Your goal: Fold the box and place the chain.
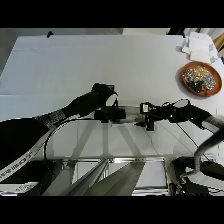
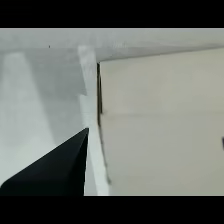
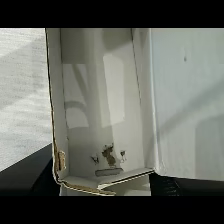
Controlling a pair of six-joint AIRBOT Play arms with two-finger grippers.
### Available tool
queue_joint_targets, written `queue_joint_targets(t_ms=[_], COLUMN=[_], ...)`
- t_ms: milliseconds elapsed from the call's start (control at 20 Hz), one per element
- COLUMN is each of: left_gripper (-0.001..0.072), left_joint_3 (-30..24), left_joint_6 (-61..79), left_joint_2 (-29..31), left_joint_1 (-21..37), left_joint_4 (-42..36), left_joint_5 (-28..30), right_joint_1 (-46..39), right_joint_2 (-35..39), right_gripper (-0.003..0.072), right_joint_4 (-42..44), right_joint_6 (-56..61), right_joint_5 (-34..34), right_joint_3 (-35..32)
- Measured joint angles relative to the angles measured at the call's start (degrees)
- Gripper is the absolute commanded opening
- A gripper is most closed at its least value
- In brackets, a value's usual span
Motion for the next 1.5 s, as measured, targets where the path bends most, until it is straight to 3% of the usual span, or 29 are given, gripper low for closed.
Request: queue_joint_targets(t_ms=[550, 600, 750, 850, 1100, 1200, 1450, 1500], left_gripper=[0.0328, 0.0301, 0.0125, 0.0067, 0.0087, 0.0180, 0.0167, 0.0129], left_joint_3=[0.0, 0.0, 0.0, 0.0, 0.0, 0.0, 0.0, 0.0], left_joint_6=[-0.2, -0.2, -0.3, -0.5, -2.6, -3.0, -3.8, -3.9], left_joint_2=[-1.9, -2.1, -2.5, -2.6, -2.8, -3.0, -3.2, -3.2], left_joint_1=[-0.6, -0.7, -0.9, -1.2, -1.7, -2.0, -2.4, -2.4], left_joint_4=[3.4, 3.4, 3.5, 3.4, 3.7, 3.9, 3.8, 3.8], left_joint_5=[0.1, 0.2, 1.1, 1.8, 2.4, 2.7, 2.6, 2.6], right_joint_1=[0.0, 0.0, 0.0, 0.0, 0.0, 0.0, 0.0, 0.0], right_joint_2=[0.0, 0.0, 0.0, 0.0, 0.0, 0.0, 0.0, 0.0], right_gripper=[0.0407, 0.0407, 0.0407, 0.0407, 0.0407, 0.0407, 0.0407, 0.0407], right_joint_4=[0.0, 0.0, 0.0, 0.0, 0.0, 0.0, 0.0, 0.0], right_joint_6=[-0.1, -0.1, -0.1, -0.1, -0.1, -0.1, -0.2, -0.2], right_joint_5=[0.0, 0.0, -0.1, -0.1, -0.1, -0.1, -0.1, -0.1], right_joint_3=[0.0, 0.0, 0.0, 0.0, 0.0, 0.0, 0.0, 0.0])
